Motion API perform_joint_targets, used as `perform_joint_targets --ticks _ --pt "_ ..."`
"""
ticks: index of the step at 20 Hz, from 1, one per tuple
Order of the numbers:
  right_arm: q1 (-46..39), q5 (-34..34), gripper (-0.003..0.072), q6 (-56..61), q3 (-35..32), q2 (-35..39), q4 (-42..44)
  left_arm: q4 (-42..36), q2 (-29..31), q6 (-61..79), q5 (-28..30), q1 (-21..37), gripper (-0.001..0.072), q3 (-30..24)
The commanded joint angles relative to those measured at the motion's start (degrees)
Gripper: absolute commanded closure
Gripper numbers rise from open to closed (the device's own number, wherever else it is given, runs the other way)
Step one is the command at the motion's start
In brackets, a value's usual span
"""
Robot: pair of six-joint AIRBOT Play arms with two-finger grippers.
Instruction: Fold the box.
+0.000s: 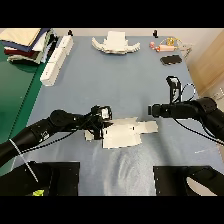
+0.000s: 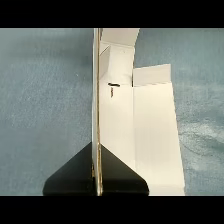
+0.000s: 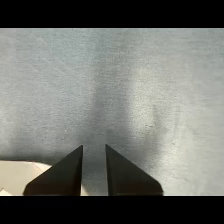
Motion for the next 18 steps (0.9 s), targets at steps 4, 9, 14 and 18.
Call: perform_joint_targets --ticks 4,9,14,18 --pt "0.07 0.11 0.0454 0.11 0.02 0.04 0.15 0.04 -3.52 0.33 5.35 -2.75 0.0700 -1.16" --pt "0.07 0.07 0.0455 0.11 0.02 0.04 0.70 0.04 -3.96 0.13 5.05 -2.75 0.0696 -1.16" --pt "0.07 -0.17 0.0456 0.09 0.04 0.04 2.01 -0.17 -3.91 -1.66 -0.04 -2.62 0.0698 0.07" --pt "0.07 -0.44 0.0456 0.11 0.02 0.04 2.08 -0.17 -3.91 -1.79 -2.69 -2.62 0.0697 3.04"
